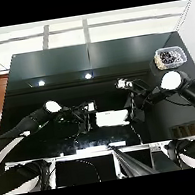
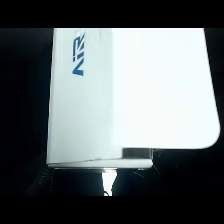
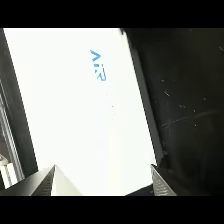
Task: Fold the box and place the chain.
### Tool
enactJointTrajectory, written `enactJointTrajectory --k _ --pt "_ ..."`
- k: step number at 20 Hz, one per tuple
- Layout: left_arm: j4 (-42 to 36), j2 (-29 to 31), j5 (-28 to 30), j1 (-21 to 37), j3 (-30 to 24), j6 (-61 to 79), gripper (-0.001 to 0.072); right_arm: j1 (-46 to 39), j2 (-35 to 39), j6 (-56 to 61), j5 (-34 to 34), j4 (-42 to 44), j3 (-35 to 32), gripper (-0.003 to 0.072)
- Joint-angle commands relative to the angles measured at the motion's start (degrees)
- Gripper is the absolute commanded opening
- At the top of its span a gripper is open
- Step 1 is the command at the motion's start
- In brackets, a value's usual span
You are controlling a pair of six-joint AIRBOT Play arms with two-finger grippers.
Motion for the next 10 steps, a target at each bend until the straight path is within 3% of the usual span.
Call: enactJointTrajectory --k 1,3,4,6,10 --pt "0.02 -0.02 0.02 -0.04 0.02 0.02 0.0469 0.98 0.09 -2.54 -1.68 -0.37 -0.92 0.07" --pt "0.02 -0.02 0.02 -0.04 0.02 0.02 0.0469 0.98 0.09 -2.99 -1.53 -0.37 -0.92 0.0508" --pt "0.02 -0.02 0.02 -0.04 0.02 0.02 0.0469 0.98 0.09 -2.95 -1.53 -0.26 -0.92 0.0493" --pt "0.02 -0.02 0.02 -0.04 0.02 0.02 0.0469 0.98 0.09 -2.93 -1.14 -0.22 -0.92 0.0257" --pt "0.02 -0.02 0.02 -0.04 0.02 0.02 0.0469 0.98 0.09 -2.91 -1.09 -0.17 -0.94 0.0246"
